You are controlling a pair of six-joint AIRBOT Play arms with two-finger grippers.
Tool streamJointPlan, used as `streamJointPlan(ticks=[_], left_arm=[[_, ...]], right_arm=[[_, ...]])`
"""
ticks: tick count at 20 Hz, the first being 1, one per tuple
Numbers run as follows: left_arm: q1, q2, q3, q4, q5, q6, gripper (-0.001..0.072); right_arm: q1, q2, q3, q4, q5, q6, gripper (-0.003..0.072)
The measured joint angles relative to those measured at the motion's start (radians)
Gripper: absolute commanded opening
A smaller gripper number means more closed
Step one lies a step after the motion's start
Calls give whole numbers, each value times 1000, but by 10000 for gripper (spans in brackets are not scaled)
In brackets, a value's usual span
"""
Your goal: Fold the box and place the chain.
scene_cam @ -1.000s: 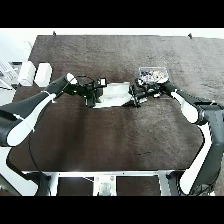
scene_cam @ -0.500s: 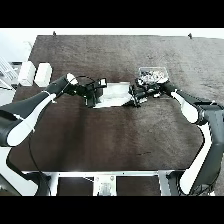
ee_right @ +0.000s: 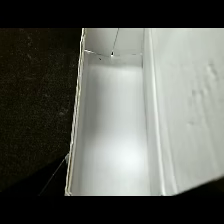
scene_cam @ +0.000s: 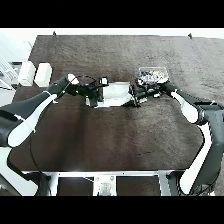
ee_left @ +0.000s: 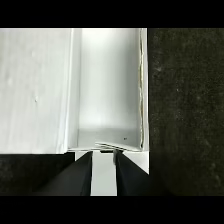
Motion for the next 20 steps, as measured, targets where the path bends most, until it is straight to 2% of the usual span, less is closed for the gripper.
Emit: streamJointPlan(ticks=[2,4,5,6,7,11,12,16,17,19,20], left_arm=[[-13,-7,0,-12,8,14,284],[-21,-14,0,-20,17,25,311],[-24,-18,0,-23,24,28,365],[-25,-19,0,-29,28,33,542],[-27,-21,0,-39,37,40,612],[-29,-24,0,-67,73,53,627],[-30,-24,0,-72,82,56,718],[-31,-24,0,-82,111,67,695],[-31,-24,0,-82,114,71,595],[-31,-24,0,-86,124,78,585],[-31,-24,0,-85,123,80,445]], right_arm=[[0,0,0,0,0,0,477],[0,0,0,-1,0,-1,477],[0,0,0,0,0,-1,477],[0,0,0,-1,0,-1,477],[0,0,0,-1,0,-1,477],[0,0,0,3,-6,0,477],[0,0,0,4,-8,0,477],[0,0,1,7,-9,1,477],[0,0,1,7,-9,2,477],[0,0,1,5,-8,3,477],[0,0,1,4,-7,3,477]])
